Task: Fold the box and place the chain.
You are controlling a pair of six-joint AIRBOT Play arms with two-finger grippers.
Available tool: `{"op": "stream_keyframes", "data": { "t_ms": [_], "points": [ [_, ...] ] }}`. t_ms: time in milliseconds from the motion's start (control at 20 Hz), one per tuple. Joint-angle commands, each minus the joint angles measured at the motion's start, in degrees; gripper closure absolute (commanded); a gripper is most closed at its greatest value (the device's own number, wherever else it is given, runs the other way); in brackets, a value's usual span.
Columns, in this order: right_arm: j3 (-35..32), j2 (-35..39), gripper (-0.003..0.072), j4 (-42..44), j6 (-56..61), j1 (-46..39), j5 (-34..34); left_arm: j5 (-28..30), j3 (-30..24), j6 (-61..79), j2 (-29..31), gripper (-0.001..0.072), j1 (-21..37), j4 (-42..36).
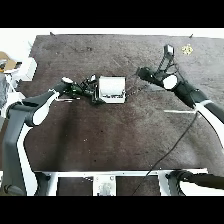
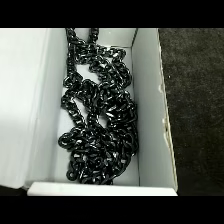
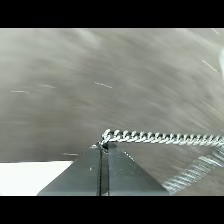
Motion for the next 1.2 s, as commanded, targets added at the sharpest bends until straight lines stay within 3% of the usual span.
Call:
{"op": "stream_keyframes", "data": {
  "t_ms": [0,200,500,650,800,850,900,1000,1150],
  "points": [
    [0.0,9.7,0.0688,-0.3,-3.8,5.3,-0.5,0.0,0.0,0.0,0.0,0.0092,0.0,0.0],
    [0.2,13.1,0.0687,-1.5,-3.8,11.5,-5.5,0.0,0.0,0.0,0.0,0.0092,0.0,0.0],
    [0.2,9.6,0.0687,-1.7,-3.7,17.6,-12.2,0.0,0.0,0.0,0.0,0.0091,0.0,0.0],
    [0.2,5.2,0.0688,-1.7,-3.7,18.0,-9.7,0.0,0.0,0.0,0.0,0.0092,0.0,0.0],
    [0.0,0.8,0.0686,-1.9,-3.7,16.3,-2.7,0.0,0.0,0.0,0.0,0.0092,0.0,0.0],
    [-0.7,-0.3,0.0579,-2.8,-3.7,15.4,-0.9,0.0,0.0,0.0,0.0,0.0092,0.0,0.0],
    [-1.8,-0.9,0.0366,-3.7,-3.7,14.4,-0.2,0.0,0.0,0.0,0.0,0.0091,0.0,0.0],
    [-4.1,-1.3,0.0356,-4.8,-3.7,11.1,1.5,0.0,0.0,0.0,0.0,0.0092,0.0,0.0],
    [-4.9,-1.3,0.0356,-6.8,-1.6,0.2,12.1,0.0,0.0,0.0,0.0,0.0092,0.0,0.0]
  ]
}}
